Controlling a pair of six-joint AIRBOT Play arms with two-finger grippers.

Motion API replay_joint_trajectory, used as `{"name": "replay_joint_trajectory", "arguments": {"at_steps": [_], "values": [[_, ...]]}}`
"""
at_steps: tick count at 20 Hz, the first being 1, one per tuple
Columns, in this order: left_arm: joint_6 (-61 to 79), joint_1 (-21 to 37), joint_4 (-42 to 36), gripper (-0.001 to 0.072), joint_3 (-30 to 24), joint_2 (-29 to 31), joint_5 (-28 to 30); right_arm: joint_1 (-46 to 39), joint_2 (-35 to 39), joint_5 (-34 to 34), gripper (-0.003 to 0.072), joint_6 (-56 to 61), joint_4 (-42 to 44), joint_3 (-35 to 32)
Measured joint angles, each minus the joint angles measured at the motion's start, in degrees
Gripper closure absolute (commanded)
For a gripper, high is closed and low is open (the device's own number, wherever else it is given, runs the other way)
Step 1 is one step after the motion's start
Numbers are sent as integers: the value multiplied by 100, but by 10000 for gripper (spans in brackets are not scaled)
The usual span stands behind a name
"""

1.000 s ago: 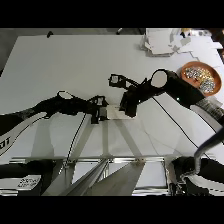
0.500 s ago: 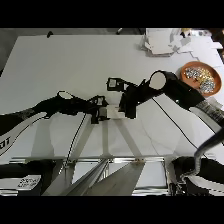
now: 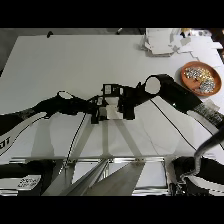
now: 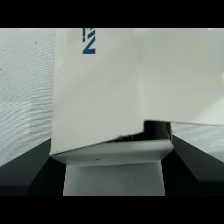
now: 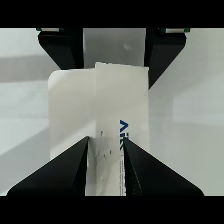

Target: Fold the box and place the chain.

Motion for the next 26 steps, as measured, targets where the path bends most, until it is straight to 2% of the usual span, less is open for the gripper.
{"name": "replay_joint_trajectory", "arguments": {"at_steps": [12,19,21,23,26], "values": [[-9,0,-13,527,2,0,15,79,2,-195,507,120,-273,-116],[-15,2,-42,527,4,0,44,87,68,-531,509,505,-629,-258],[-13,2,-33,527,4,0,37,87,90,-562,493,546,-671,-264],[-7,2,-24,527,4,0,22,85,101,-564,405,573,-678,-271],[4,0,17,527,4,0,-42,79,105,-376,360,586,-664,-275]]}}
